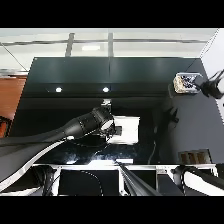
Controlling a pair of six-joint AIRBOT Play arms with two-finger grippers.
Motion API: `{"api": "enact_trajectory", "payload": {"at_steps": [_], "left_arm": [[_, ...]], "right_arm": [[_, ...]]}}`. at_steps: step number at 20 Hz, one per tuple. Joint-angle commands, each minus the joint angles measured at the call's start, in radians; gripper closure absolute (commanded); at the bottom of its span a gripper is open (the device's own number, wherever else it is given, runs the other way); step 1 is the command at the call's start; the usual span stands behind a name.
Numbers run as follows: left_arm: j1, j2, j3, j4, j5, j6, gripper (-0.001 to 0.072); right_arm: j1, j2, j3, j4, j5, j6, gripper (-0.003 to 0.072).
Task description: Fold the box and place the chain.
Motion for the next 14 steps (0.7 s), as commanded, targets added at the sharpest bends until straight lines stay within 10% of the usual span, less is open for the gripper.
{"api": "enact_trajectory", "payload": {"at_steps": [1,2,6,14], "left_arm": [[0.000,0.000,0.001,-0.001,-0.002,0.000,0.0681],[0.000,0.000,0.001,-0.001,-0.002,0.000,0.0681],[0.002,0.000,0.001,0.000,0.000,0.000,0.0681],[0.002,0.000,0.001,0.000,0.000,0.000,0.0681]], "right_arm": [[-0.045,-0.239,0.299,0.217,0.157,-0.085,0.0146],[-0.045,-0.293,0.372,0.262,0.217,-0.119,-0.0009],[-0.045,-0.461,0.574,0.335,0.427,0.021,-0.0004],[-0.045,-0.556,0.635,0.383,0.415,0.092,0.0009]]}}
